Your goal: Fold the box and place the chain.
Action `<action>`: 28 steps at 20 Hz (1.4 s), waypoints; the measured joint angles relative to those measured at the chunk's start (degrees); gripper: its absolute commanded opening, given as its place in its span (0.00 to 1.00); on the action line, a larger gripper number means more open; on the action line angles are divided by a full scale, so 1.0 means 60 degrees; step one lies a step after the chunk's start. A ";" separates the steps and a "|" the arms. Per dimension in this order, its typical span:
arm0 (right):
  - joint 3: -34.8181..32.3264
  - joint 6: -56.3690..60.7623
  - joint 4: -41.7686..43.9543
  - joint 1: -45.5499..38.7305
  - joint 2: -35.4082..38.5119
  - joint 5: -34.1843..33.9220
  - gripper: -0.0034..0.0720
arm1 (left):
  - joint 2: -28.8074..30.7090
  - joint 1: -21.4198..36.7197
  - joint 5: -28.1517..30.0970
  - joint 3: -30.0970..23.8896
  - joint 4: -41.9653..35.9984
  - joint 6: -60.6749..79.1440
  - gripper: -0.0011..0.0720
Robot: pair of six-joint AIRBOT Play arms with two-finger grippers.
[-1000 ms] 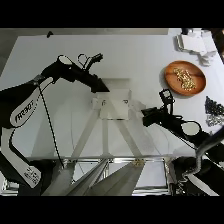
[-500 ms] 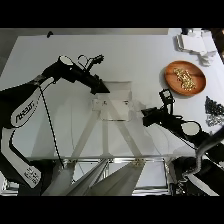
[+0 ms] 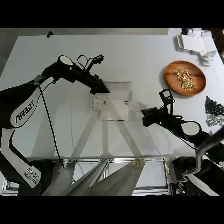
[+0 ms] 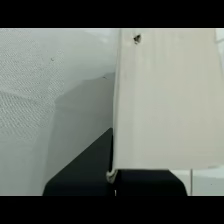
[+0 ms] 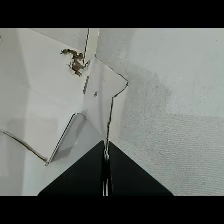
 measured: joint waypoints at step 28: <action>0.0652 0.0007 -0.0168 0.0000 0.1942 -0.2422 0.68 | 0.4889 0.0696 0.2189 -0.5643 -0.0459 0.5537 0.02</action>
